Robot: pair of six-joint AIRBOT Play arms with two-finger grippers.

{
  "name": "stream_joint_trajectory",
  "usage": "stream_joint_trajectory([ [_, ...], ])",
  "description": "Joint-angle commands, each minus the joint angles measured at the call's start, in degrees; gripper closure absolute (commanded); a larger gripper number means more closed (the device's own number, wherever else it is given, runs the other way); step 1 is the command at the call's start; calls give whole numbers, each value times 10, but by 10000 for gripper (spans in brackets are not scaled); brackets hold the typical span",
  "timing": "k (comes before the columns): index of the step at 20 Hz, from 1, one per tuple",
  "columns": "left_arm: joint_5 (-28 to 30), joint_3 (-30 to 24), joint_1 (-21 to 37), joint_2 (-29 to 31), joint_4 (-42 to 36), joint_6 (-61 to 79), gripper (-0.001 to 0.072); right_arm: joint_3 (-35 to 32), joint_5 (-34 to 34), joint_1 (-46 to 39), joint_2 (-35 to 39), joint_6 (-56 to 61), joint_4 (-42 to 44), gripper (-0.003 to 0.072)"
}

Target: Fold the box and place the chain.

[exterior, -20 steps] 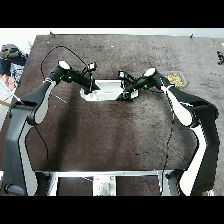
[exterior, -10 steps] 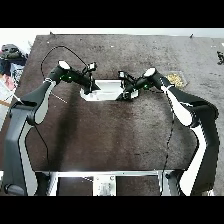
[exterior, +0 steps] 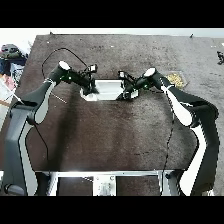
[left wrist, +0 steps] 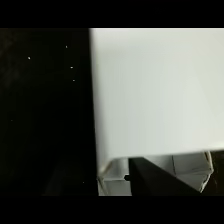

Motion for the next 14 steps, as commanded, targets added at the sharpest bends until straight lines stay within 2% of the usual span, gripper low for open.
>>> stream_joint_trajectory([
  [1, -2, 0, 0, 3, -20, -14, 290, 0, 2, 0, 0, 0, 0, 148],
  [4, -16, 0, 10, 19, -20, -19, 290, 0, 2, 0, 0, 0, 0, 148],
  [9, -91, 1, 56, 63, -23, -59, 290, 0, 2, 0, 0, 0, 0, 148],
  [13, -160, 1, 71, 75, -82, -71, 294, 0, 2, 0, 0, 0, 0, 148],
  [14, -159, 1, 66, 75, -81, -83, 506, 0, 2, 0, 0, 0, 0, 148],
])
